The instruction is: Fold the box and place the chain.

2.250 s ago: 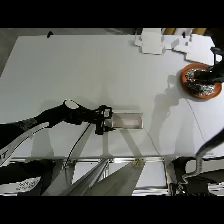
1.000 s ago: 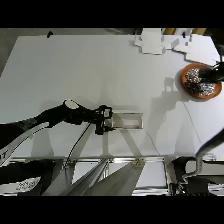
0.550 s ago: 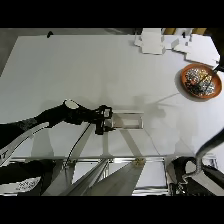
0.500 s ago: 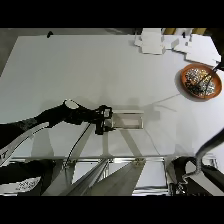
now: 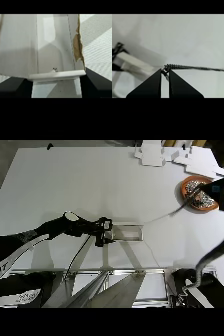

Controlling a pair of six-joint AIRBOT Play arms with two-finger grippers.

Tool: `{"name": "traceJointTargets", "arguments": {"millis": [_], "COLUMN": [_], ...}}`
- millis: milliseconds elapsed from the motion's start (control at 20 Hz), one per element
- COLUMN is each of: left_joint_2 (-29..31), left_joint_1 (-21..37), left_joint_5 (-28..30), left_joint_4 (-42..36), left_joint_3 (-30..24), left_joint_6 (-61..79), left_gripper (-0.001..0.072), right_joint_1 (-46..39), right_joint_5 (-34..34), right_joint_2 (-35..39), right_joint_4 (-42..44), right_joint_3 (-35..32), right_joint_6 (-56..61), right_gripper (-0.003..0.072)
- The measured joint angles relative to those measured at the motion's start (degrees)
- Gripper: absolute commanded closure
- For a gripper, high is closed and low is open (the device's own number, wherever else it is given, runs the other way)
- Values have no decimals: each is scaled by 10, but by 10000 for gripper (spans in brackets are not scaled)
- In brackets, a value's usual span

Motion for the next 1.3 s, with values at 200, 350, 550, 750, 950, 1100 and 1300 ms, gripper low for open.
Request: {"name": "traceJointTargets", "arguments": {"millis": [200,350,550,750,950,1100,1300], "left_joint_2": [0,0,0,0,0,0,0], "left_joint_1": [0,0,0,0,0,0,0], "left_joint_5": [0,0,0,0,0,0,0], "left_joint_4": [0,0,0,0,0,0,0], "left_joint_3": [0,0,0,0,0,0,0], "left_joint_6": [0,0,0,0,0,0,0], "left_gripper": [538,538,538,538,538,538,538], "right_joint_1": [108,177,231,248,252,254,270], "right_joint_5": [10,-14,-76,-160,-235,-287,-327], "right_joint_2": [14,17,18,16,3,-14,-49], "right_joint_4": [16,15,3,0,1,3,9], "right_joint_3": [-10,-49,-129,-212,-286,-331,-367], "right_joint_6": [33,59,89,105,113,115,108], "right_gripper": [665,665,665,665,665,664,644]}}
